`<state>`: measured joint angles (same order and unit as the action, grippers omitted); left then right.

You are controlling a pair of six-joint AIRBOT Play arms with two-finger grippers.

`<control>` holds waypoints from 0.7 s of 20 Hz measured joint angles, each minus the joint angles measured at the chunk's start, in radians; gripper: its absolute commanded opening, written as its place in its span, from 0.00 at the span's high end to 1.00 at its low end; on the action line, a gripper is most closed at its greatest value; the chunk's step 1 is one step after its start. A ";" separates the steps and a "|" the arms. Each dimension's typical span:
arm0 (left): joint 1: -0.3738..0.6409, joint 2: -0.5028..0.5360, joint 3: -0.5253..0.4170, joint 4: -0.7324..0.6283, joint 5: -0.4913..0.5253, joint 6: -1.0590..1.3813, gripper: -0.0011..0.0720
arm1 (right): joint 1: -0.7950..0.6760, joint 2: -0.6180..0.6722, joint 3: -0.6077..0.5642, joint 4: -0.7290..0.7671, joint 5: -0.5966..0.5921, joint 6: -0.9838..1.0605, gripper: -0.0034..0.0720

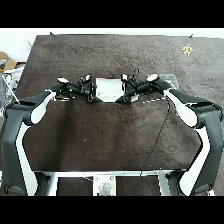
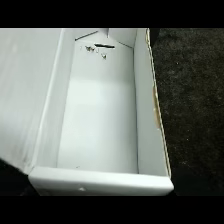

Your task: Fold the box and place the chain.

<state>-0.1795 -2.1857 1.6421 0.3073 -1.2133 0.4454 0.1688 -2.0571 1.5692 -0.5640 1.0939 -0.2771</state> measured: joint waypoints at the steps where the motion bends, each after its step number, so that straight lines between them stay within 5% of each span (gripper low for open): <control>1: 0.000 0.000 0.000 -0.003 0.001 -0.001 0.42 | 0.000 0.000 0.000 0.000 0.002 0.000 0.05; 6: 0.000 0.000 0.000 -0.007 0.006 -0.001 0.42 | 0.002 0.019 -0.001 -0.018 -0.002 0.023 0.05; 14: 0.000 0.000 0.000 -0.004 0.004 -0.002 0.42 | 0.000 0.133 -0.002 -0.311 0.005 0.280 0.05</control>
<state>-0.1791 -2.1857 1.6424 0.3031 -1.2091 0.4438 0.1684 -1.9240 1.5673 -0.8745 1.0992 0.0025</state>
